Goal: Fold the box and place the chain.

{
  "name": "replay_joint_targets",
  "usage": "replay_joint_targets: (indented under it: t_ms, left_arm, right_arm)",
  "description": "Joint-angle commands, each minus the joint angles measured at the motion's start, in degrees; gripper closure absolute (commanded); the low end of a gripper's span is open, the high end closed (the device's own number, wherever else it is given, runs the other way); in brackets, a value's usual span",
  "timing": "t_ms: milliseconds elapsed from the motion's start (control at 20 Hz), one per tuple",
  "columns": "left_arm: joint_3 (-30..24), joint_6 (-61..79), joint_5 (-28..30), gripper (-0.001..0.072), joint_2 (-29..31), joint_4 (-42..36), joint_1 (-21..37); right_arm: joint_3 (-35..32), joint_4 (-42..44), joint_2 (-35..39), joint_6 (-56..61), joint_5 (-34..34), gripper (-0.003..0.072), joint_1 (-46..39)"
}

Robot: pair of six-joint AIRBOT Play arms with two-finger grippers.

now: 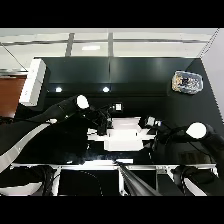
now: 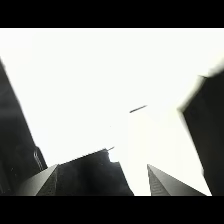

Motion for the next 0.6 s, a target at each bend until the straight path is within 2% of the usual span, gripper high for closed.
replay_joint_targets:
  t_ms: [0,350,550]
  left_arm:
    - [-0.02,-0.04,0.00,0.0682,-0.04,0.00,0.00]
    - [-0.02,-0.04,0.02,0.0682,-0.04,0.00,0.00]
    - [-0.02,-0.04,0.02,0.0682,-0.04,0.02,0.00]
  right_arm:
    - [-0.13,-0.74,-2.67,-8.13,-2.23,0.0039,5.25]
    - [-0.09,-5.25,-3.19,-9.68,-2.38,0.0040,6.95]
    - [-0.09,-2.67,-3.19,-9.73,-2.38,0.0040,6.97]
